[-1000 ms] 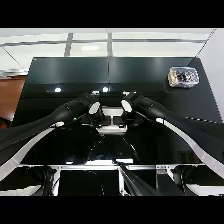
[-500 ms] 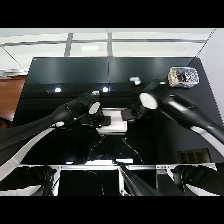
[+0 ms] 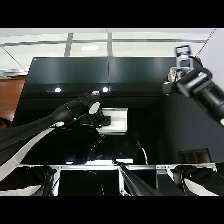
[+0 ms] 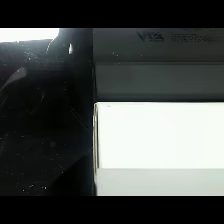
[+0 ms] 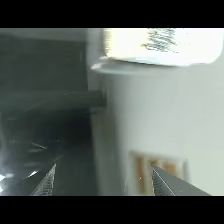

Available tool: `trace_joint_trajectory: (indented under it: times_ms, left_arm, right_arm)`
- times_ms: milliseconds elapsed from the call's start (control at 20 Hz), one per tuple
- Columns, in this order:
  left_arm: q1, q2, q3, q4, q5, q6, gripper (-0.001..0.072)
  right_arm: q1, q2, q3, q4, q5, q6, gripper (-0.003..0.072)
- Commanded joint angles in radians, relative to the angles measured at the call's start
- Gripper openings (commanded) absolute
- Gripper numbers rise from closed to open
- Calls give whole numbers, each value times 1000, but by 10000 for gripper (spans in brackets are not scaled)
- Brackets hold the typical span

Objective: Fold the box and place the chain.

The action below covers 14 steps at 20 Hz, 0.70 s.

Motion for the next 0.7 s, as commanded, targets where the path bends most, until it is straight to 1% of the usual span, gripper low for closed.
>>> trace_joint_trajectory:
  times_ms: [0, 100, 200, 350, 400, 450, 500, 650]
  left_arm:
    - [1, 0, 1, 0, 2, 0, 29]
    - [1, 0, 1, 0, 1, 0, 29]
    - [1, 0, 1, 0, 1, 0, 29]
    - [1, 0, 1, 0, 1, 0, 29]
    - [1, 0, 1, 0, -3, 0, 28]
    - [1, 0, 1, 0, -6, 0, 29]
    - [1, 0, 1, 0, -6, 0, 29]
    - [1, 0, 1, 0, -7, 0, 28]
  right_arm:
    - [-277, -97, -22, 280, -211, -63, 717]
    - [-379, -177, 28, 480, -293, -103, 716]
    - [-453, -298, 168, 601, -285, -108, 710]
    - [-511, -488, 422, 655, -189, -88, 709]
    - [-528, -547, 504, 668, -154, -45, 709]
    - [-542, -595, 567, 684, -129, -1, 688]
    - [-557, -640, 623, 713, -111, 33, 592]
    - [-579, -721, 701, 780, -113, 63, 591]
